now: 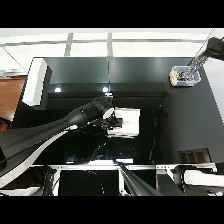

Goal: Fold the box and place the chain.

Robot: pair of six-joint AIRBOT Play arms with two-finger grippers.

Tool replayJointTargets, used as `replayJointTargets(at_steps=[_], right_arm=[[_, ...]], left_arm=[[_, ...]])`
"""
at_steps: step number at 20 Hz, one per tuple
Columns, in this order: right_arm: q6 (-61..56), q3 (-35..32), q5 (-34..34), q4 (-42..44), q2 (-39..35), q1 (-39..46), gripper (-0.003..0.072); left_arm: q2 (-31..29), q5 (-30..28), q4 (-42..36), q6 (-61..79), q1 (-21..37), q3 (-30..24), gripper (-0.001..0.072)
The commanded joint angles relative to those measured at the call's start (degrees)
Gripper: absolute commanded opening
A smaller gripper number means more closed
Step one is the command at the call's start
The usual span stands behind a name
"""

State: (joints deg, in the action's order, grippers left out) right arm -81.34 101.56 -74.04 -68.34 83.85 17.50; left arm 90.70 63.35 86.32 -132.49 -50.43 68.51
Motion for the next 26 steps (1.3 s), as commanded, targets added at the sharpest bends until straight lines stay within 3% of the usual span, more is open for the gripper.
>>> replayJointTargets(at_steps=[1,7,10,17,23,26], right_arm=[[3.8,-8.0,-1.4,10.0,-13.1,0.8,0.0014],[11.9,-22.3,-3.4,20.4,-31.1,-0.6,0.0014],[12.8,-25.6,-6.2,22.0,-36.6,-4.5,0.0013],[11.7,-30.5,-14.7,23.5,-37.6,-14.0,0.0014],[12.2,-41.6,-13.3,28.9,-37.6,-18.5,0.0015],[12.9,-47.0,-8.5,31.8,-37.6,-20.3,0.0015]], left_arm=[[0.0,-0.1,0.0,0.0,0.0,0.0,0.0027],[0.0,0.0,0.0,0.0,0.0,0.0,0.0027],[0.0,-0.1,0.0,0.0,0.0,0.0,0.0026],[0.0,-0.1,0.0,0.0,0.0,0.0,0.0026],[0.0,-0.1,0.0,0.0,0.0,0.0,0.0027],[0.0,-0.1,0.0,0.0,0.0,0.0,0.0026]])
